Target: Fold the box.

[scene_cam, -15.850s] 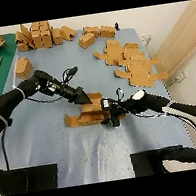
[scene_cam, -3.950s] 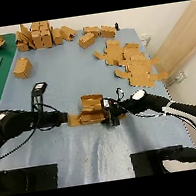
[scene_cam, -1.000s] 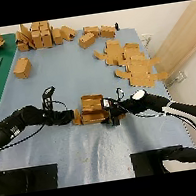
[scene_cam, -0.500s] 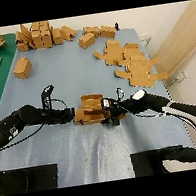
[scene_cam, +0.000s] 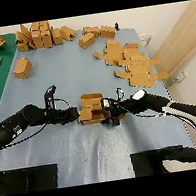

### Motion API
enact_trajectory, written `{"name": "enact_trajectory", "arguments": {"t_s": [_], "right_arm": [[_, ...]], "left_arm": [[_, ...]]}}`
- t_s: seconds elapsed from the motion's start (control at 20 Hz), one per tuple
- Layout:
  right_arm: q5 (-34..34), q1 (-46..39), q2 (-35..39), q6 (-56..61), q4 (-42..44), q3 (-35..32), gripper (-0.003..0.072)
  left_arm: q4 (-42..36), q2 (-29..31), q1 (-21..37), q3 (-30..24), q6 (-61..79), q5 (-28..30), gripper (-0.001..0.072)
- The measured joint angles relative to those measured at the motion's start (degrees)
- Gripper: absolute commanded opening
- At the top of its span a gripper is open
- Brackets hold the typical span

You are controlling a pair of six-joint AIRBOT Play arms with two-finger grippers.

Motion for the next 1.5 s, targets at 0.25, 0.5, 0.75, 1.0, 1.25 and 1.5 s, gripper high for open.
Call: {"name": "enact_trajectory", "arguments": {"t_s": [0.25, 0.5, 0.75, 1.0, 1.25, 1.5], "right_arm": [[0.0, 0.0, 0.0, 0.0, 0.0, 0.0, 0.0441], [0.0, 0.0, 0.0, 0.0, 0.0, 0.0, 0.0441], [0.0, 0.0, 0.0, 0.0, 0.0, 0.0, 0.0441], [0.0, 0.0, 0.0, 0.0, 0.0, 0.0, 0.0441], [0.0, 0.0, 0.0, 0.0, 0.0, 0.0, 0.0441], [0.0, 0.0, 0.0, 0.0, 0.0, 0.0, 0.0441]], "left_arm": [[-2.9, -0.2, -0.1, 0.0, 2.3, 0.3, 0.0273], [-6.4, -0.3, -0.1, 0.0, 4.2, 0.4, 0.0273], [-8.4, -0.3, -0.1, 0.0, 5.3, 0.1, 0.0275], [-8.9, -0.3, -0.1, 0.0, 6.8, -1.5, 0.0531], [-6.5, -2.1, -2.4, 2.0, 5.7, -1.9, 0.0531], [10.7, -5.5, -8.2, 7.9, -11.2, -3.9, 0.0531]]}}
